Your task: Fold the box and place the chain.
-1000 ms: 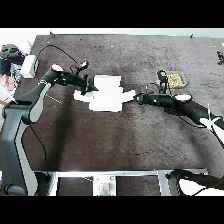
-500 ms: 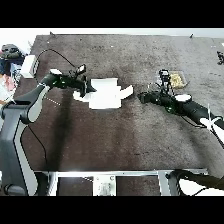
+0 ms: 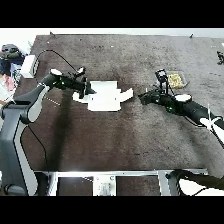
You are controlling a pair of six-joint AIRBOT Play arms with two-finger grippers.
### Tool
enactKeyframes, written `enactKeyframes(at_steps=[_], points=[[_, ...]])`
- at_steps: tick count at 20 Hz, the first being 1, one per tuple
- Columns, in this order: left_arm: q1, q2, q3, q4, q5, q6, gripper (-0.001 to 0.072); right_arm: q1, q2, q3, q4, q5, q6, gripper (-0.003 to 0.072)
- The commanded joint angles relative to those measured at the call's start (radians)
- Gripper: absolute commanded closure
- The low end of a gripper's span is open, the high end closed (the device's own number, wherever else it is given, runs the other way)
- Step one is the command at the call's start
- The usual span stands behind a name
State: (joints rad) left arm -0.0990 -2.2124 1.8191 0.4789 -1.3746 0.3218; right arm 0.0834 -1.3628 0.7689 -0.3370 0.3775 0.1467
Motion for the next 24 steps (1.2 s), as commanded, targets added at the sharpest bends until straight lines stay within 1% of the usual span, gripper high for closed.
enactKeyframes(at_steps=[1, 5, 6, 9, 12, 14, 15, 16, 19, 21, 24], points=[[0.001, -0.001, 0.000, 0.010, 0.000, 0.001, 0.0698, 0.002, 0.000, 0.000, 0.012, 0.089, -0.270, 0.0166], [0.001, 0.000, 0.000, 0.008, 0.005, 0.001, 0.0698, 0.014, 0.000, 0.000, 0.183, 0.281, -0.642, 0.0167], [0.001, 0.000, 0.000, 0.008, 0.005, 0.001, 0.0698, 0.032, 0.000, 0.000, 0.207, 0.295, -0.697, 0.0167], [0.001, 0.000, 0.000, 0.007, 0.005, 0.001, 0.0698, 0.109, -0.013, 0.007, 0.206, 0.290, -0.781, 0.0167], [0.001, 0.000, 0.000, 0.007, 0.004, 0.001, 0.0698, 0.178, -0.095, 0.102, 0.066, 0.304, -0.732, 0.0167], [0.001, 0.000, 0.000, 0.007, 0.005, 0.001, 0.0698, 0.202, -0.167, 0.187, -0.085, 0.365, -0.621, 0.0166], [0.001, 0.000, 0.000, 0.007, 0.006, 0.001, 0.0698, 0.208, -0.201, 0.224, -0.153, 0.398, -0.559, 0.0087], [0.001, 0.000, 0.000, 0.007, 0.005, 0.001, 0.0698, 0.213, -0.229, 0.249, -0.198, 0.420, -0.515, 0.0040], [0.001, 0.000, 0.000, 0.007, 0.006, 0.001, 0.0698, 0.245, -0.264, 0.262, -0.227, 0.405, -0.508, 0.0039], [0.001, 0.000, 0.000, 0.007, 0.006, 0.001, 0.0698, 0.273, -0.270, 0.262, -0.265, 0.354, -0.500, 0.0042], [0.001, 0.000, 0.000, 0.007, 0.006, 0.001, 0.0698, 0.283, -0.273, 0.262, -0.264, 0.303, -0.459, 0.0044]])
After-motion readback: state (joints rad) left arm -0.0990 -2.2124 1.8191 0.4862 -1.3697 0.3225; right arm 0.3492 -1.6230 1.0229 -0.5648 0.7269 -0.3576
